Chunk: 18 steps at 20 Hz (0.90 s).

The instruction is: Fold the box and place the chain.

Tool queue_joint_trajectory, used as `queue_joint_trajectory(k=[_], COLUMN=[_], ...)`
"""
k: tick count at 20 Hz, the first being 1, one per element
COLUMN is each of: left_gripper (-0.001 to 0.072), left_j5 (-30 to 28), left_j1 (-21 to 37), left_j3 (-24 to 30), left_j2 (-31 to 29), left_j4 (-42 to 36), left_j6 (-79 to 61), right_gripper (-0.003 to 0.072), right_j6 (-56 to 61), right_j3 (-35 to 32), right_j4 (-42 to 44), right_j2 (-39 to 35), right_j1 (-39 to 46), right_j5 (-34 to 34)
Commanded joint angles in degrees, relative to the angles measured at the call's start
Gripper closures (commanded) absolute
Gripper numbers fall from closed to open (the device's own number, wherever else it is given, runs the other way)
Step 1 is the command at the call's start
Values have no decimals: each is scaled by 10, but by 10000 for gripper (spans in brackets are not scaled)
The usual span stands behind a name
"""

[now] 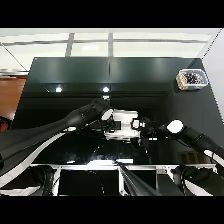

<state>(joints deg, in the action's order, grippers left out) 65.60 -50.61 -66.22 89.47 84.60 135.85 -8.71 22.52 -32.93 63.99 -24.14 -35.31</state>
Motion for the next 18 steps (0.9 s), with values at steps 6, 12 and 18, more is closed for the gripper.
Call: queue_joint_trajectory(k=[6, 12, 18], left_gripper=[544, 681, 680], left_j5=[10, 5, 11], left_j1=[0, 0, 1], left_j3=[-1, -1, -1], left_j2=[1, 1, 1], left_j4=[9, 9, 21], left_j6=[0, 0, -6], right_gripper=[590, 590, -16], right_j6=[1, 1, 85], right_j3=[0, 0, 14], right_j4=[0, 0, -16], right_j2=[0, 0, -5], right_j1=[0, 0, 0], right_j5=[0, 0, -26])
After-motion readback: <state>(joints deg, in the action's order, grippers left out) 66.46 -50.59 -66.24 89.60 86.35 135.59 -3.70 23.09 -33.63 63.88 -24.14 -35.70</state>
